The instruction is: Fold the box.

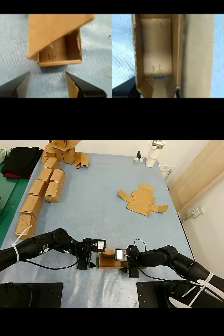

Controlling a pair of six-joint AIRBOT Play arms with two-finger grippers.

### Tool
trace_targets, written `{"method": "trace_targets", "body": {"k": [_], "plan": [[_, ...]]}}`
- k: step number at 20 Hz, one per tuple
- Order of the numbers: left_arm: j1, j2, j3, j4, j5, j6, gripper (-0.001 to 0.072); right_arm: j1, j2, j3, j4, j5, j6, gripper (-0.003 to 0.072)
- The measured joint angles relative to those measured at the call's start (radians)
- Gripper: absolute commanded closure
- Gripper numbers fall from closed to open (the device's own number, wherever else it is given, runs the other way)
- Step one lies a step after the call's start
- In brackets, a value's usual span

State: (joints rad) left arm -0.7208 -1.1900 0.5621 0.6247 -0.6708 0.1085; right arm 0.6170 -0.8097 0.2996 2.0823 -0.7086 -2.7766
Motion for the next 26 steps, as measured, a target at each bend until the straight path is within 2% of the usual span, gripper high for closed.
{"method": "trace_targets", "body": {"k": [13,26], "plan": [[-0.063,0.006,-0.025,-0.092,0.041,-0.001,0.0007,0.0,0.0,0.0,0.0,0.0,0.0,0.0187],[-0.123,-0.013,-0.031,-0.144,0.136,0.008,0.0009,0.0,0.0,0.0,0.0,0.0,0.0,0.0188]]}}
